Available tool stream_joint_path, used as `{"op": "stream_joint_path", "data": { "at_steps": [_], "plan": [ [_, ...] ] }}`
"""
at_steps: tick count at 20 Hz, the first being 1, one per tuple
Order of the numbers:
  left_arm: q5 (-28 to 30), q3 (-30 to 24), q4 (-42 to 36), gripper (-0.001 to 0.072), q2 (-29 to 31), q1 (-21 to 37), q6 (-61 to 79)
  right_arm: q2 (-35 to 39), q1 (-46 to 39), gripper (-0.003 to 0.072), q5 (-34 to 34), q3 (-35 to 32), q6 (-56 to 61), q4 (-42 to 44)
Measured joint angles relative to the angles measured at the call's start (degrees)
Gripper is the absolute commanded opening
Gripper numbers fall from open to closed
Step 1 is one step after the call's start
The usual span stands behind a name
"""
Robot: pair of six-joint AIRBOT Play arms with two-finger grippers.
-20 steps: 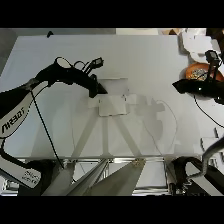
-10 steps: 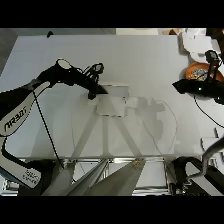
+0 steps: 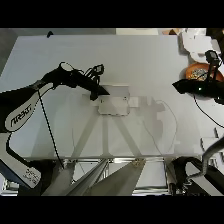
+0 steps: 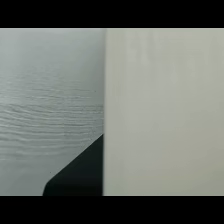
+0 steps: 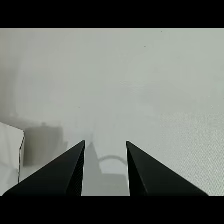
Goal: Fold the box and place the chain.
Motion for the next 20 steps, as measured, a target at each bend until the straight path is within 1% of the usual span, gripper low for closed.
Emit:
{"op": "stream_joint_path", "data": {
  "at_steps": [17, 20],
  "plan": [
    [0.02, 0.00, 2.45, 0.0012, -0.57, 0.00, 0.13, 0.09, 0.00, 0.0290, 0.07, 0.04, -0.22, 0.37],
    [0.02, 0.00, 2.47, 0.0012, -0.57, 0.00, 0.11, 0.68, 0.42, 0.0297, 2.99, 0.76, -2.91, 1.75]
  ]
}}
